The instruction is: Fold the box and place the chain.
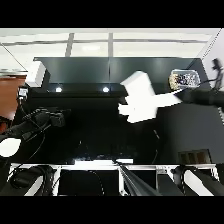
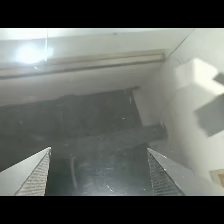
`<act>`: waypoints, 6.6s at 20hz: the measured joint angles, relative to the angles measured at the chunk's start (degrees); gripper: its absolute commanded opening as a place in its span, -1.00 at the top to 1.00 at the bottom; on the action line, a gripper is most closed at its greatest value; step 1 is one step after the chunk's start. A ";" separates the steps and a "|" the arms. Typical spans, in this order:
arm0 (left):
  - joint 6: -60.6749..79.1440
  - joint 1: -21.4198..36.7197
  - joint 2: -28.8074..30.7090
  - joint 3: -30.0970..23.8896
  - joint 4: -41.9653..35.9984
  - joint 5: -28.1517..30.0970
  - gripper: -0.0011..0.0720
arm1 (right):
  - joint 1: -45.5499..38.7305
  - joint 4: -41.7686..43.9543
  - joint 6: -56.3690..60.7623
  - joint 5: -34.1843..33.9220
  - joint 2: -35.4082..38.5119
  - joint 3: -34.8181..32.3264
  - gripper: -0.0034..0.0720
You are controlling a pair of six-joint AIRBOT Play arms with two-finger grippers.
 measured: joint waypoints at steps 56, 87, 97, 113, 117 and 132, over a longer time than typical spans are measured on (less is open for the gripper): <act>77.66 -5.42 -53.72 29.97 -31.21 -33.55 0.90 | 41.88 -12.28 -17.16 -11.34 6.32 -7.78 -0.99; 82.58 -10.25 -55.28 28.57 -23.85 -17.11 0.89 | 55.41 -15.50 -32.81 -28.55 -7.80 -8.41 -0.99; 82.58 -10.23 -55.28 28.59 -23.85 -18.08 0.89 | 48.65 -14.75 -36.72 -27.30 -8.22 -4.57 -0.99; 86.20 -12.68 -55.06 28.57 -23.91 -20.06 0.89 | 42.29 4.37 -55.91 -16.70 -13.79 -6.32 -0.99; 86.20 -12.92 -55.06 28.57 -24.04 -19.93 0.89 | 42.49 4.90 -57.09 -16.85 -14.27 -8.17 -0.60; 86.18 -12.96 -55.06 28.57 -25.59 -19.65 0.89 | 45.18 4.70 -59.54 -19.93 -17.97 -9.07 -0.58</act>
